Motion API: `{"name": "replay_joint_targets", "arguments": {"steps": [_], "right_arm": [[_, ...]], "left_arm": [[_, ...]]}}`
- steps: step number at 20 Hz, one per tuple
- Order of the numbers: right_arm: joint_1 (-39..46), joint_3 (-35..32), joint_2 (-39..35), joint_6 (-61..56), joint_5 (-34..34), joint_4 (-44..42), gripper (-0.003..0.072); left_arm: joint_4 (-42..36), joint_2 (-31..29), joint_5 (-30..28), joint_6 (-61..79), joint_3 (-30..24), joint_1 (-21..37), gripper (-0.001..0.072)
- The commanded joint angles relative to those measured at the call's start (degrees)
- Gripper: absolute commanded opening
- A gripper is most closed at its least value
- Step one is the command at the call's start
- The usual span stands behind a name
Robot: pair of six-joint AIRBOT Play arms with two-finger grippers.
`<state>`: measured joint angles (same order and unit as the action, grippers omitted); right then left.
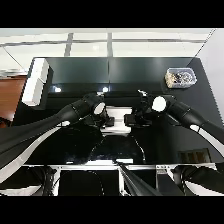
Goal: Fold the box and place the chain.
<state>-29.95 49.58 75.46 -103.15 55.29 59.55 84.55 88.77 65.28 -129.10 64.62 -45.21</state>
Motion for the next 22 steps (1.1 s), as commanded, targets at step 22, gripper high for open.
{"name": "replay_joint_targets", "arguments": {"steps": [22], "right_arm": [[-11.7, 13.3, 11.4, -29.3, 12.8, 22.1, 0.0237]], "left_arm": [[0.0, 0.0, -0.1, 0.0, 0.0, 0.0, 0.003]]}}
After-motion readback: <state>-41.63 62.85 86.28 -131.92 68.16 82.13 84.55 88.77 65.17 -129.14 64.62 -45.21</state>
